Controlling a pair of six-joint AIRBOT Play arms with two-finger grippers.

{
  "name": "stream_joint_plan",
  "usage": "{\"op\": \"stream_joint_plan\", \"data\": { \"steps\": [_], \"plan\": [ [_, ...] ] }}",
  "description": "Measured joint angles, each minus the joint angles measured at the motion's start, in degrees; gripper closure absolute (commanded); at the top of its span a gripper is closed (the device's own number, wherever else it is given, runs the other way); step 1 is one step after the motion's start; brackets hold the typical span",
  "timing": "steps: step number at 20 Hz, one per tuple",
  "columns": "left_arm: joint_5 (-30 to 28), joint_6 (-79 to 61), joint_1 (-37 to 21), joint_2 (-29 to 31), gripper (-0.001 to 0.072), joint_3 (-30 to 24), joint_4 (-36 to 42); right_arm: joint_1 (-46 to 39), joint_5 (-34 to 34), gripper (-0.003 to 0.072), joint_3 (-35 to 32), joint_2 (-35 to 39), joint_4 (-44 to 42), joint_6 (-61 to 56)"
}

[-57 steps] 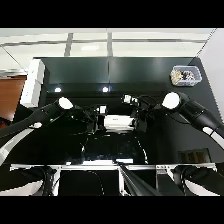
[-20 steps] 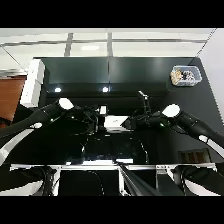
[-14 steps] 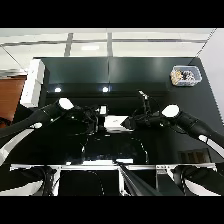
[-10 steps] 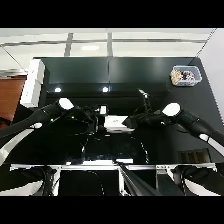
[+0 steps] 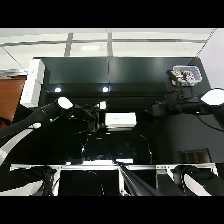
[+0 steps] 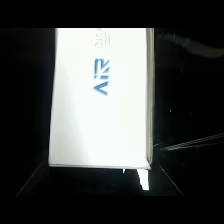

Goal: Fold the box and place the chain.

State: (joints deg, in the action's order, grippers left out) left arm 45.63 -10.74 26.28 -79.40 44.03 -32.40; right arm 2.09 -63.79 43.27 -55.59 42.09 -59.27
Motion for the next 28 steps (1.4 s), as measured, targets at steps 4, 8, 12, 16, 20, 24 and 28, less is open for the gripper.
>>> {"op": "stream_joint_plan", "data": {
  "steps": [4, 8, 12, 16, 20, 24, 28],
  "plan": [
    [2.8, 1.3, -0.2, 3.7, -0.0007, 1.6, -4.3, -5.1, -4.7, 0.0673, 0.2, 1.8, 4.4, -1.3],
    [3.0, 2.9, 0.2, 7.5, 0.0000, 2.3, -1.2, -7.5, -5.7, 0.0674, -0.3, 2.2, 5.9, -1.7],
    [-0.2, 3.2, 3.1, 5.8, 0.0000, 3.0, 10.7, -8.2, -3.9, 0.0673, -1.6, 2.4, 6.5, -1.8],
    [-2.2, 3.4, 6.0, 1.5, 0.0001, 5.6, 15.1, -8.4, -3.6, 0.0674, -2.2, 2.4, 6.6, -1.8],
    [-3.2, 6.5, 6.9, -1.9, 0.0002, 7.7, 14.7, -8.5, -3.5, 0.0674, -2.4, 2.4, 6.6, -1.8],
    [-3.0, 10.7, 7.5, -3.7, 0.0002, 8.7, 11.8, -8.5, -3.0, 0.0673, -2.4, 2.4, 6.6, -1.8],
    [-1.4, 12.8, 7.9, -5.1, 0.0003, 9.6, 10.8, -8.5, -2.6, 0.0673, -2.4, 2.4, 6.6, -1.8]
  ]
}}
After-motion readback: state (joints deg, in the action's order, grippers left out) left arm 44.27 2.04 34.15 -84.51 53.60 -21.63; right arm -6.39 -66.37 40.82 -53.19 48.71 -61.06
